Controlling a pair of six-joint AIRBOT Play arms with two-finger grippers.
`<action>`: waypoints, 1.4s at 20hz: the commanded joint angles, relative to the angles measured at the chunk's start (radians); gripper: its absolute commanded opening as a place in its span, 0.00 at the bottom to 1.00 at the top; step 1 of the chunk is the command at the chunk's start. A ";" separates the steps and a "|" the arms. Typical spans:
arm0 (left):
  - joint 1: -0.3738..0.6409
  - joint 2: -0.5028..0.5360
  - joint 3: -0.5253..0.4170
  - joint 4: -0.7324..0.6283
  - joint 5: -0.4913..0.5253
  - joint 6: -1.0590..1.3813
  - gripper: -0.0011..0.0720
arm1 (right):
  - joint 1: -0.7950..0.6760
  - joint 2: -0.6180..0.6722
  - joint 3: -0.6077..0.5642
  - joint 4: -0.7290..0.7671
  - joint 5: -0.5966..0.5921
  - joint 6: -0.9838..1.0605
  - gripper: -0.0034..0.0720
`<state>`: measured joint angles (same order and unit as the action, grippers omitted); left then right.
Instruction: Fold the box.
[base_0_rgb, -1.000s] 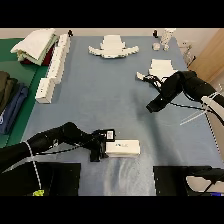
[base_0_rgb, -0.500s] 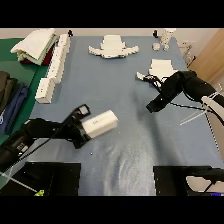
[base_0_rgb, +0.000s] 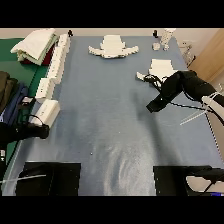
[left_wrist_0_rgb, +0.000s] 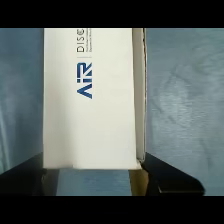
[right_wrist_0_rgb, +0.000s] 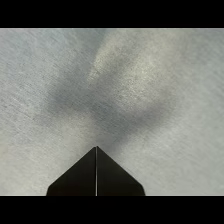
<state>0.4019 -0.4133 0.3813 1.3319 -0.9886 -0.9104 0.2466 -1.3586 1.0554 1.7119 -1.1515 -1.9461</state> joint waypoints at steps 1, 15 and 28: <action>0.155 -0.031 0.001 0.008 0.025 0.061 0.69 | 0.000 -0.001 0.001 0.002 0.000 0.000 0.05; 0.156 -0.417 0.026 -0.281 0.340 0.285 0.69 | 0.000 -0.001 0.001 0.000 0.000 0.000 0.05; 0.156 -0.504 0.057 -0.285 0.380 0.312 0.69 | 0.000 -0.001 0.001 -0.002 0.000 0.000 0.05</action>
<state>0.5591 -0.9138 0.4374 1.0492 -0.6144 -0.6010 0.2474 -1.3586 1.0554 1.7103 -1.1519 -1.9465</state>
